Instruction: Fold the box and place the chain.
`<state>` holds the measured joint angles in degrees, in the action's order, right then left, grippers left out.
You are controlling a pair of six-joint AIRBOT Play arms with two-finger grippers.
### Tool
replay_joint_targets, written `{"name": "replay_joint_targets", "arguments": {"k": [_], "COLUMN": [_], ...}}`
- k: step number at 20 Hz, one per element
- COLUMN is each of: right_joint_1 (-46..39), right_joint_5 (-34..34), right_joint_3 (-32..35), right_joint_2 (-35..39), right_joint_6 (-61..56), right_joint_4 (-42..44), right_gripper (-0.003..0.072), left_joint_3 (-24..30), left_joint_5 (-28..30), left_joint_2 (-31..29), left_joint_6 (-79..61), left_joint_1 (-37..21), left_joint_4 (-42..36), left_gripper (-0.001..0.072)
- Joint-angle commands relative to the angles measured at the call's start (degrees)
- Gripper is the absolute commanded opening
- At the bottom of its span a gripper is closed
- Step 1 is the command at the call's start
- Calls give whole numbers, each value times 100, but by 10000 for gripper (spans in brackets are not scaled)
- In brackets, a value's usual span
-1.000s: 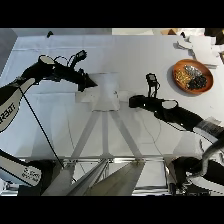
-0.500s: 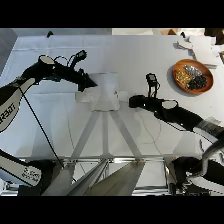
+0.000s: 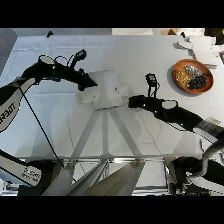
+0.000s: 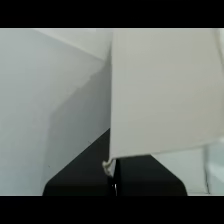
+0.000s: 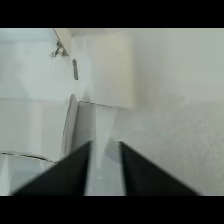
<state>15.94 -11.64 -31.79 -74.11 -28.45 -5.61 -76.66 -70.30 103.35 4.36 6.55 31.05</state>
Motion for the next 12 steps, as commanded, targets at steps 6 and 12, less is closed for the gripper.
{"name": "replay_joint_targets", "arguments": {"k": [6,12], "right_joint_1": [0,0], "right_joint_5": [-507,26], "right_joint_3": [-13,-13], "right_joint_2": [487,1891], "right_joint_6": [0,-4], "right_joint_4": [-11,-387], "right_gripper": [479,478], "left_joint_3": [-2,-2], "left_joint_5": [13,210], "left_joint_2": [-234,-1377], "left_joint_6": [203,2074], "left_joint_1": [-15,-444], "left_joint_4": [33,1362], "left_gripper": [10,8]}}
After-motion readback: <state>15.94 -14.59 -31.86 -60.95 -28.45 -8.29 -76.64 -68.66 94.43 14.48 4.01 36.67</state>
